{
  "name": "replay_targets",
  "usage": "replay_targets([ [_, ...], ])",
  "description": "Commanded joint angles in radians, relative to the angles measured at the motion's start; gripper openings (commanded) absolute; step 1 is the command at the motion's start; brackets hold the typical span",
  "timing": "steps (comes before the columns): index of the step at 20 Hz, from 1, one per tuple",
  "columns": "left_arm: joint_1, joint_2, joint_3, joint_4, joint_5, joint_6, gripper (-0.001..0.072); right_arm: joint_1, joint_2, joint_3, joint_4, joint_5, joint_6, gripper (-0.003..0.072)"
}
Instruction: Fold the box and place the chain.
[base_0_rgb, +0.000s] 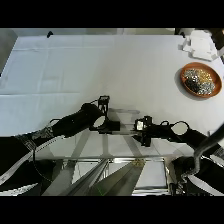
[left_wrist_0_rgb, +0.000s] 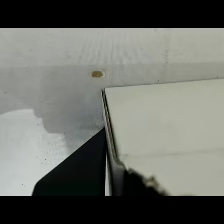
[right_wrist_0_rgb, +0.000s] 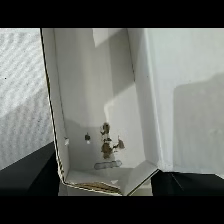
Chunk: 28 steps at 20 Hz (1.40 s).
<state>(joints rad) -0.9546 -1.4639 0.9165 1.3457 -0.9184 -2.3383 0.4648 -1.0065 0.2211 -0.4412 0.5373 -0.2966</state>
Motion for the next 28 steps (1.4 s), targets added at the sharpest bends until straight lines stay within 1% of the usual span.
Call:
replay_targets([
  [1, -0.001, -0.009, 0.0, -0.002, 0.032, -0.061, 0.0055, 0.0, 0.0, 0.001, 0.0, 0.001, 0.0, 0.0408],
  [4, -0.007, -0.017, 0.0, -0.002, 0.032, -0.09, 0.0056, 0.0, 0.0, 0.001, 0.0, 0.0, 0.0, 0.0408],
  [5, -0.008, -0.017, 0.0, -0.002, 0.032, -0.089, 0.0074, 0.0, 0.0, 0.001, 0.0, 0.0, 0.0, 0.0408],
  [7, -0.008, -0.017, 0.0, -0.002, 0.032, -0.09, 0.0214, 0.0, 0.0, 0.001, 0.0, 0.0, 0.0, 0.0408],
  [10, -0.008, -0.017, 0.0, -0.003, 0.031, -0.089, 0.0221, 0.0, 0.0, 0.001, 0.0, 0.001, 0.0, 0.0408],
  [11, -0.008, -0.017, 0.0, -0.003, 0.029, -0.089, 0.0219, 0.0, 0.0, 0.001, 0.0, 0.0, 0.0, 0.0408],
  [12, -0.008, -0.017, 0.0, -0.003, 0.024, -0.089, 0.0196, 0.0, 0.0, 0.001, 0.0, 0.001, 0.0, 0.0408],
  [13, -0.008, -0.017, 0.0, -0.002, 0.02, -0.089, 0.0191, 0.0, 0.0, 0.001, 0.0, 0.0, 0.0, 0.0408],
  [14, -0.008, -0.017, 0.0, -0.002, 0.016, -0.089, 0.0096, 0.0, 0.0, 0.001, 0.0, 0.001, 0.0, 0.0408],
  [15, -0.008, -0.017, 0.0, 0.0, 0.01, -0.089, 0.0023, 0.0, 0.0, 0.001, 0.0, 0.001, 0.0, 0.0408],
  [17, -0.008, -0.016, 0.0, 0.008, 0.005, -0.089, 0.0008, 0.0, 0.0, 0.001, 0.0, 0.001, 0.0, 0.0408],
  [19, -0.008, -0.015, 0.0, 0.009, 0.005, -0.086, 0.002, 0.0, 0.0, 0.001, 0.0, 0.001, 0.0, 0.0408],
  [20, -0.008, -0.011, 0.0, 0.009, 0.005, -0.086, 0.0115, 0.0, 0.0, 0.001, 0.0, 0.0, 0.0, 0.0408],
  [21, -0.008, -0.005, 0.0, 0.008, 0.005, -0.087, 0.0233, 0.0, 0.0, 0.001, 0.0, 0.0, 0.0, 0.0408],
  [22, -0.008, 0.003, 0.0, 0.008, 0.003, -0.086, 0.0321, 0.0, 0.0, 0.001, 0.0, 0.0, 0.0, 0.0408],
  [23, -0.008, 0.014, 0.0, 0.008, -0.006, -0.086, 0.0379, 0.0, 0.0, 0.001, 0.0, 0.0, 0.0, 0.0408],
  [24, -0.008, 0.029, 0.0, 0.01, -0.019, -0.086, 0.0423, 0.0, 0.0, 0.001, 0.0, 0.0, 0.0, 0.0408],
  [26, -0.005, 0.064, 0.0, 0.009, -0.039, -0.046, 0.0423, 0.0, 0.0, 0.001, 0.0, 0.001, 0.0, 0.0408],
  [28, 0.004, 0.115, 0.0, -0.001, -0.079, 0.097, 0.0423, 0.0, 0.0, 0.001, 0.0, 0.0, 0.0, 0.0408],
])
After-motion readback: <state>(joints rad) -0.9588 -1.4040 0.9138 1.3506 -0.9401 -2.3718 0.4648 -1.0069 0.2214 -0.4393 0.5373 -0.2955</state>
